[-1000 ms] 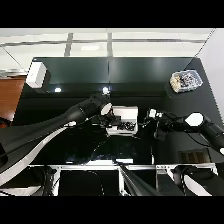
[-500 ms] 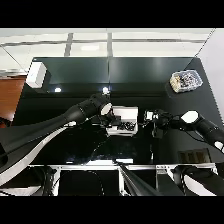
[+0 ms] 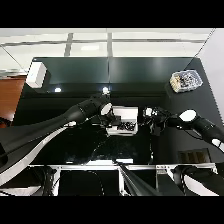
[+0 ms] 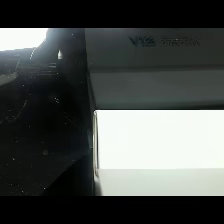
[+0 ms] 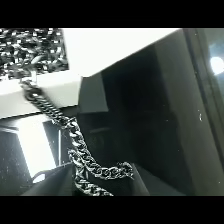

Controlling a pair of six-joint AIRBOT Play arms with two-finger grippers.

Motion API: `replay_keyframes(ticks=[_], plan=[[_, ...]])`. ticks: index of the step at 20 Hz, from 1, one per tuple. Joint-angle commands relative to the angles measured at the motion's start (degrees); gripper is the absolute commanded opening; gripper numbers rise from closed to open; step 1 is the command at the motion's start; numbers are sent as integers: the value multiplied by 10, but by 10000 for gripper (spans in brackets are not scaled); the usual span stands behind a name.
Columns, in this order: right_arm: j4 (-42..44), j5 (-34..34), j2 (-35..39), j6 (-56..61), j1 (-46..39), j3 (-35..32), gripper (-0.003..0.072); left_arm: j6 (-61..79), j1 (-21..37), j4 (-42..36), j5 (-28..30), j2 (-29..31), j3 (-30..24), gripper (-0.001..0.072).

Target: Fold the box and place the chain.

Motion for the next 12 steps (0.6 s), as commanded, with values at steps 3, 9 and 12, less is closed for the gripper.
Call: replay_keyframes(ticks=[3,9,12], plan=[[2,32,-1,43,0,3,22,0,0,0,-2,0,0,30],[-21,89,66,299,0,46,21,0,0,0,-2,0,0,30],[-44,177,136,414,0,91,21,0,0,0,-2,0,0,30]])
